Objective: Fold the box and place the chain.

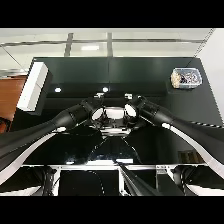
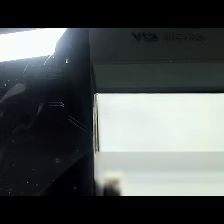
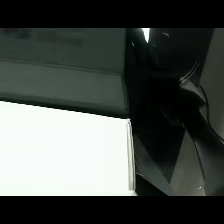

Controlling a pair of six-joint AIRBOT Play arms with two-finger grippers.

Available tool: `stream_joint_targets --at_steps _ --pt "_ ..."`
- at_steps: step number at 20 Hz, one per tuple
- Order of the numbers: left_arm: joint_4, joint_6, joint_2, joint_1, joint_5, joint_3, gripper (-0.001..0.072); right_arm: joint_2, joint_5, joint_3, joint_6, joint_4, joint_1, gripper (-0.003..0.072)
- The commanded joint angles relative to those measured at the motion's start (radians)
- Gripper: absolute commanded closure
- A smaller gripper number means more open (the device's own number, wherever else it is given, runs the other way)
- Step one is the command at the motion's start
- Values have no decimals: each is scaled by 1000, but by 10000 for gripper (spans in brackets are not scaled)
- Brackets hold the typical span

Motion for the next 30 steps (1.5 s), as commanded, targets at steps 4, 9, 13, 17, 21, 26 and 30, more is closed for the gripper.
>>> stream_joint_targets --at_steps 4,9,13,17,21,26,30 --pt "-1 -3 -1 1 1 0 680 1 -4 4 -6 7 0 673" --pt "0 -3 -1 1 3 0 680 11 -14 5 -23 5 -5 668" --pt "-1 -3 -1 1 5 0 680 79 8 5 -68 1 -31 289" --pt "0 -3 -1 2 3 0 680 201 55 5 -150 -38 -62 291" --pt "0 -3 -1 2 1 0 681 399 55 5 -220 -151 -142 291" --pt "0 -3 -1 2 2 0 681 471 -94 -24 -220 -730 -296 309" --pt "0 -3 -1 2 3 0 680 386 -537 -122 -106 -678 -595 -34"
